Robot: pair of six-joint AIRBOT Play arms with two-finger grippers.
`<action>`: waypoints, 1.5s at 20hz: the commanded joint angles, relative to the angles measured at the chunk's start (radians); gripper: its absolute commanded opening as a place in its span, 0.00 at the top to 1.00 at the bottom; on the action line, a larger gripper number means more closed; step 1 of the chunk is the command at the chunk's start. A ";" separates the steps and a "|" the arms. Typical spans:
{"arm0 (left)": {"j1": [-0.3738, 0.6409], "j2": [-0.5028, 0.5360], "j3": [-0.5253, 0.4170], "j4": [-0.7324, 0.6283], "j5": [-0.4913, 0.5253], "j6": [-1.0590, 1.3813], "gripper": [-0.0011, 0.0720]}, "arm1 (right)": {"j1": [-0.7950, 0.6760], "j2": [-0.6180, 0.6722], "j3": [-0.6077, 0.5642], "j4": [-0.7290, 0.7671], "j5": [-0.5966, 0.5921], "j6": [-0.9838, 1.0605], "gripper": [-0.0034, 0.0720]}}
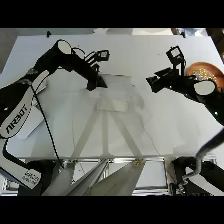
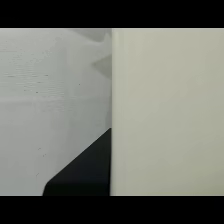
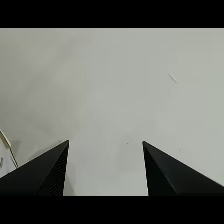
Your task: Fold the box and place the chain.
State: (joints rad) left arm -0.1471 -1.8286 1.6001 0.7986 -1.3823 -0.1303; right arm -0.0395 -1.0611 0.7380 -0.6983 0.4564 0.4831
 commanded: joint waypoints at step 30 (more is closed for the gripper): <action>-0.048 -0.189 -0.001 -0.072 0.220 0.052 0.97 | 0.000 -0.008 0.001 -0.110 0.000 0.123 0.30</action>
State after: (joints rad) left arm -0.1940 -2.0132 1.5997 0.7158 -1.1522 -0.0784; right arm -0.0395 -1.0683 0.7376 -0.8085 0.4557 0.6056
